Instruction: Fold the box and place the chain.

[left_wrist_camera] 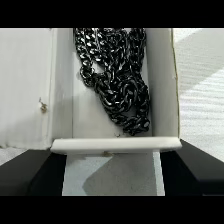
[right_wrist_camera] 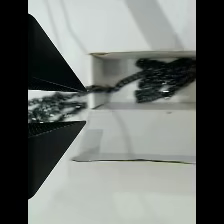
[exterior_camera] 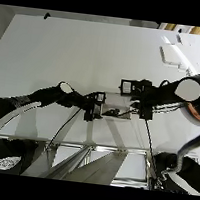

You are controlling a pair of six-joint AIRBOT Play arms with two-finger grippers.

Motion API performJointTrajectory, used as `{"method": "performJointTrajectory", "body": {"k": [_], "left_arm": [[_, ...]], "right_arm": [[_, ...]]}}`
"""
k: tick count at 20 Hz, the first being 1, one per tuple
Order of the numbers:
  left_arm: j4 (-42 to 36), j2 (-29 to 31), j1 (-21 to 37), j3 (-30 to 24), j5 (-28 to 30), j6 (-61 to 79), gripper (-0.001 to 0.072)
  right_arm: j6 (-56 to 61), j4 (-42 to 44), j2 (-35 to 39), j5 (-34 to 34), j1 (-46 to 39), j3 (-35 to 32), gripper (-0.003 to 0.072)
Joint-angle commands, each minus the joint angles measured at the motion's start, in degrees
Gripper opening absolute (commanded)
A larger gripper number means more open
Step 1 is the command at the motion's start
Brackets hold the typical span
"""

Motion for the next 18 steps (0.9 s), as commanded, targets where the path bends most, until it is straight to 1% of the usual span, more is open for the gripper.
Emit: {"method": "performJointTrajectory", "body": {"k": [1,5,7,12,14,16,17,18], "left_arm": [[0.00,-0.02,0.02,0.04,0.02,0.02,0.0290],[0.00,-0.02,0.00,0.04,0.02,0.02,0.0290],[0.00,-0.02,0.02,0.04,0.02,0.02,0.0290],[0.00,-0.02,0.02,0.04,0.02,0.02,0.0290],[0.00,-0.02,0.00,0.04,0.02,0.02,0.0290],[0.00,-0.02,0.00,0.04,0.02,0.02,0.0290],[0.00,-0.02,0.00,0.04,0.02,0.02,0.0290],[0.00,-0.02,0.00,0.04,0.02,0.02,0.0290]], "right_arm": [[-5.53,-1.25,0.55,-0.33,-6.14,-5.20,0.0177],[-14.99,0.04,-0.66,-14.01,-7.30,-15.63,0.0179],[-18.91,2.93,-2.62,-17.03,-7.30,-18.27,0.0180],[-23.98,8.79,-9.55,-17.35,-7.30,-18.93,0.0180],[-24.55,9.53,-11.58,-17.00,-7.30,-18.93,0.0180],[-24.50,9.27,-12.02,-16.63,-7.32,-19.02,0.0177],[-24.11,9.01,-11.80,-16.55,-7.32,-19.02,0.0164],[-23.26,7.89,-11.15,-15.98,-7.30,-19.02,0.0131]]}}
